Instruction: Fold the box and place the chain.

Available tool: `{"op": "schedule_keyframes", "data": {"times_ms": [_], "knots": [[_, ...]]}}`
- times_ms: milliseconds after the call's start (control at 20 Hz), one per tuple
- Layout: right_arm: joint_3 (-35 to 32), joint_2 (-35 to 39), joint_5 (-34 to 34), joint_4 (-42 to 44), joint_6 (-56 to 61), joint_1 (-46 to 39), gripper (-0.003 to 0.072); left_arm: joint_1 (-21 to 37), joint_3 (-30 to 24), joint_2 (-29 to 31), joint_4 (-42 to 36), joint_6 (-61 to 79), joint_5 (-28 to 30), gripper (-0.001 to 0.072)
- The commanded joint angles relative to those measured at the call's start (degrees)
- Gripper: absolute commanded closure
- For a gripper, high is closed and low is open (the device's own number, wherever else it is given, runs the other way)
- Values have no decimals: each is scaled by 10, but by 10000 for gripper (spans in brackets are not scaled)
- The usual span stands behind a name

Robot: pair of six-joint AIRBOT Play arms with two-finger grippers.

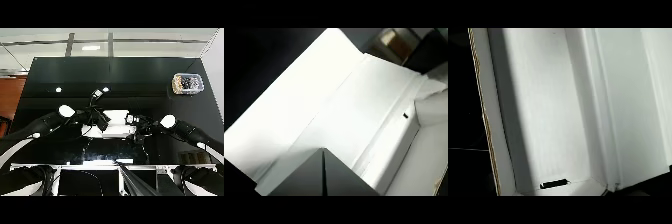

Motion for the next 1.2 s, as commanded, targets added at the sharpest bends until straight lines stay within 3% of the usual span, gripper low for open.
{"op": "schedule_keyframes", "data": {"times_ms": [0,100,300,500,600,650,800,1000,1150], "knots": [[0,0,-1,1,1,1,247,1,49,-12,229,-138,-41,680],[0,0,-1,1,1,1,247,3,73,6,322,-199,-50,676],[0,0,-1,1,1,1,247,23,78,101,391,-206,-131,675],[0,0,-1,1,0,1,247,23,-15,202,382,-188,-128,675],[0,0,-1,1,0,1,247,20,-75,222,333,-37,-143,674],[0,0,-1,1,0,1,247,18,-97,220,327,22,-143,600],[0,0,-1,1,1,1,247,9,-132,215,322,73,-56,16],[0,0,-1,1,0,1,247,-27,-134,195,291,73,52,19],[0,0,-1,1,0,1,247,-40,-129,174,262,73,48,19]]}}
